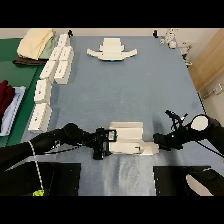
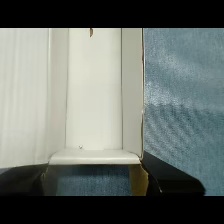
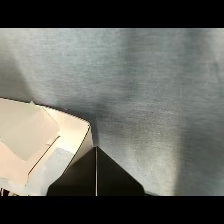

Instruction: Fold the box.

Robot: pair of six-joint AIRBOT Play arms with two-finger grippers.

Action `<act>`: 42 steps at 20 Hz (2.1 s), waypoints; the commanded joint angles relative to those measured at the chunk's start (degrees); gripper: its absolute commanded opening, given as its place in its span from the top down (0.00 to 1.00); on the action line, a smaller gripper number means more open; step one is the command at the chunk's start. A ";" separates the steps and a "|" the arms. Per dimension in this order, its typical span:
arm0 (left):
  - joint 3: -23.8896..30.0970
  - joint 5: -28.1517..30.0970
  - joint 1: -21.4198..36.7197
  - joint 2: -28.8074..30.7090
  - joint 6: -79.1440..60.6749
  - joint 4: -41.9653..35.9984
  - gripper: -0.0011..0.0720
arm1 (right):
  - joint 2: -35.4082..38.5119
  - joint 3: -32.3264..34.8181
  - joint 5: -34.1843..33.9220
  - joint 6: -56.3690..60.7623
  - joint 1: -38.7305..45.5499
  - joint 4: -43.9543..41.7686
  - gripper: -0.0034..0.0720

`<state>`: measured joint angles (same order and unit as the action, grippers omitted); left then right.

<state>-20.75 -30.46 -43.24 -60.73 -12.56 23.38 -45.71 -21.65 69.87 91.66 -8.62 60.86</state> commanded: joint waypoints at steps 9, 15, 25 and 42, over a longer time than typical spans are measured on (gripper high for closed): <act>-0.02 0.00 0.02 0.04 -0.02 0.00 0.26 | 3.19 0.07 1.05 -2.10 -0.04 -6.29 0.96; -0.02 0.00 0.02 0.04 0.00 0.00 0.26 | 5.18 0.07 1.46 -2.54 -0.04 -10.64 0.53; -0.02 0.00 0.00 0.04 0.00 0.00 0.26 | 3.26 0.07 -2.99 -11.30 -5.42 -17.14 0.29; -0.02 0.00 0.02 0.04 0.00 0.00 0.26 | -23.28 -24.22 1.05 47.43 -45.48 28.11 0.40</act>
<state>-20.75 -30.46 -43.24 -60.71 -12.53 23.35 -64.36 -42.28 66.35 131.22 -50.76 83.61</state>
